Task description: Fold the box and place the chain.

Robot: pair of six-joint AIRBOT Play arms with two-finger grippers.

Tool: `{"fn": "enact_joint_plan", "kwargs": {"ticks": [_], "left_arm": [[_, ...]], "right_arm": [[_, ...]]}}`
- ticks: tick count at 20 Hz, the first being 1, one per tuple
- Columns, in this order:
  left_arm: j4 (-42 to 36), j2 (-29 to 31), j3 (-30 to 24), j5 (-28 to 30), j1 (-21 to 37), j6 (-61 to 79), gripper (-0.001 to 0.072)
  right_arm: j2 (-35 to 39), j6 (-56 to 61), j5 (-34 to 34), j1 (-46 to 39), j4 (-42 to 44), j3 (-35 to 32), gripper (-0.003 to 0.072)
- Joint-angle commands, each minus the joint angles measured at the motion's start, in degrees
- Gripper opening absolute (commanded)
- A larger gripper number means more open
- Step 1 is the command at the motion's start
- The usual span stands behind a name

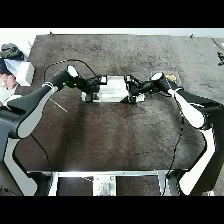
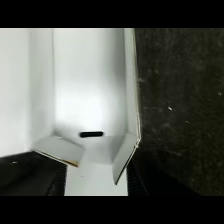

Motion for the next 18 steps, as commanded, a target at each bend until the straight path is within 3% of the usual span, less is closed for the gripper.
{"fn": "enact_joint_plan", "kwargs": {"ticks": [1, 18], "left_arm": [[-0.5, -0.4, -0.1, 1.1, -0.1, -0.5, 0.0363], [0.0, 0.0, 0.3, 0.8, 0.0, 1.6, 0.0343]], "right_arm": [[0.0, -0.1, 0.0, 0.0, 0.0, 0.0, 0.0472], [0.0, -0.1, 0.0, 0.0, 0.0, 0.0, 0.0472]]}}
